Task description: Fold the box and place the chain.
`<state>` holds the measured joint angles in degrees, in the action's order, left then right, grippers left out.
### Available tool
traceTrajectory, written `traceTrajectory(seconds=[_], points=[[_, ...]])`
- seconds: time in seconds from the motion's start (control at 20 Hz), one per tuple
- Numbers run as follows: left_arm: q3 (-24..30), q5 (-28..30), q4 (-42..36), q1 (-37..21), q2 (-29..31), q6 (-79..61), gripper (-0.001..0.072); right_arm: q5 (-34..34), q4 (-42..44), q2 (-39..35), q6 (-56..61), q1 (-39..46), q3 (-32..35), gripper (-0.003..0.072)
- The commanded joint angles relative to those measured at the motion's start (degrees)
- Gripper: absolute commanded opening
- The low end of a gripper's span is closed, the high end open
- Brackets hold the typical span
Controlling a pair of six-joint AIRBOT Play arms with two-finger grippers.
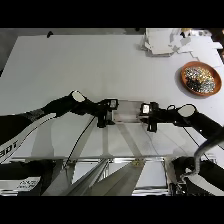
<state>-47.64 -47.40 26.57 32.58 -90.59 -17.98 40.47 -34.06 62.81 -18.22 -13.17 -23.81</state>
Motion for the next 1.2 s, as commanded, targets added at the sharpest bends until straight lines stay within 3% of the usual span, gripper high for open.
traceTrajectory(seconds=[0.0, 0.1, 0.2, 0.3, 0.55, 0.6, 0.7, 0.75, 0.9, 1.05, 1.15], points=[[0.0, 0.0, 0.0, 0.0, 0.0, 0.0, 0.0253, 0.6, 3.1, 0.2, -2.0, 0.0, 0.0, 0.0214], [0.0, 0.0, 0.0, 0.0, 0.0, 0.0, 0.0253, 0.7, 3.1, 0.3, -1.8, 0.0, 0.0, 0.03], [0.0, 0.0, 0.0, 0.0, 0.0, 0.0, 0.0252, 0.9, 3.1, 0.6, -1.8, 0.0, 0.0, 0.0302], [0.0, 0.0, 0.0, 0.0, 0.0, 0.0, 0.0252, 0.9, 3.1, 1.6, -1.7, 0.0, 0.0, 0.0487], [0.0, 0.0, 0.0, 0.0, 0.0, 0.0, 0.0253, 0.7, 3.1, 2.3, 0.9, 0.0, 0.0, 0.051], [0.0, 0.1, 0.0, 0.0, 0.0, 0.0, 0.0253, 0.7, 3.0, 2.3, 3.6, 0.0, 0.0, 0.047], [0.0, 0.0, 0.0, 0.0, 0.0, 0.0, 0.0253, 0.7, 2.8, 2.2, 10.7, 0.0, 0.0, 0.0207], [0.0, 0.0, 0.0, 0.0, 0.0, 0.0, 0.0252, 0.7, 2.8, 2.2, 14.2, 0.0, 0.0, 0.0136], [0.0, 0.0, 0.0, 0.0, 0.0, 0.0, 0.0253, 1.1, 2.4, 2.2, 26.7, 0.0, -0.3, 0.0017], [0.0, 0.0, 0.0, 0.0, 0.0, 0.0, 0.0253, 1.5, 0.4, 0.5, 39.2, 0.0, -0.6, 0.0017], [0.0, 0.0, 0.0, 0.0, 0.0, 0.0, 0.0253, 1.6, -5.8, -3.4, 46.2, 0.5, -0.6, 0.0017]])
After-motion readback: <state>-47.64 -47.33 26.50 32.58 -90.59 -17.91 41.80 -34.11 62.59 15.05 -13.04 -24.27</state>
